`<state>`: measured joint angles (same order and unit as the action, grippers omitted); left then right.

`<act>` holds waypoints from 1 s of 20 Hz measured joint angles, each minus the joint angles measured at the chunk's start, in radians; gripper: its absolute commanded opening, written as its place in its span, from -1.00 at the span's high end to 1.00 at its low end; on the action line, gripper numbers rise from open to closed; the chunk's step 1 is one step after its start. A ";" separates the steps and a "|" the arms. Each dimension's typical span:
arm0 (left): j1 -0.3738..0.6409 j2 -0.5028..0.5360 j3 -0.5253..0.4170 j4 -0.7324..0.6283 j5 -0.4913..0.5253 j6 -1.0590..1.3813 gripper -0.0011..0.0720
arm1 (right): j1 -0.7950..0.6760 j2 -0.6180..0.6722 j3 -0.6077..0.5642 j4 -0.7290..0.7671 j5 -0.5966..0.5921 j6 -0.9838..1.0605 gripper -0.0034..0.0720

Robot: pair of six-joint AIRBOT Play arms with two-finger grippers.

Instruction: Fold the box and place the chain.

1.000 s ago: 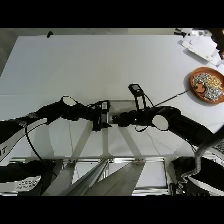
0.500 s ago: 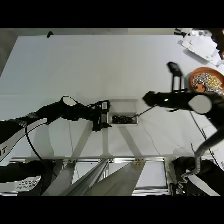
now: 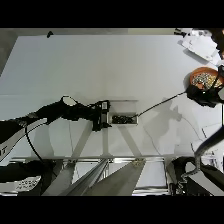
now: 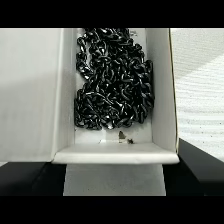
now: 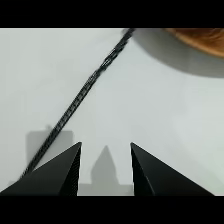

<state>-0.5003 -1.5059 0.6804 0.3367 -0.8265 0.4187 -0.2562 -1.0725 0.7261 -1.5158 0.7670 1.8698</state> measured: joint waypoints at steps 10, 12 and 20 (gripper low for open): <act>0.000 0.000 0.000 0.000 0.000 0.000 0.08 | -0.036 -0.214 0.000 -0.030 -0.356 0.253 0.28; 0.000 0.000 0.000 0.000 0.000 0.000 0.08 | -0.037 -0.240 0.000 -0.032 -0.390 0.264 0.28; 0.000 0.000 0.000 0.000 0.000 0.000 0.08 | -0.037 -0.323 0.000 -0.033 -0.499 0.278 0.34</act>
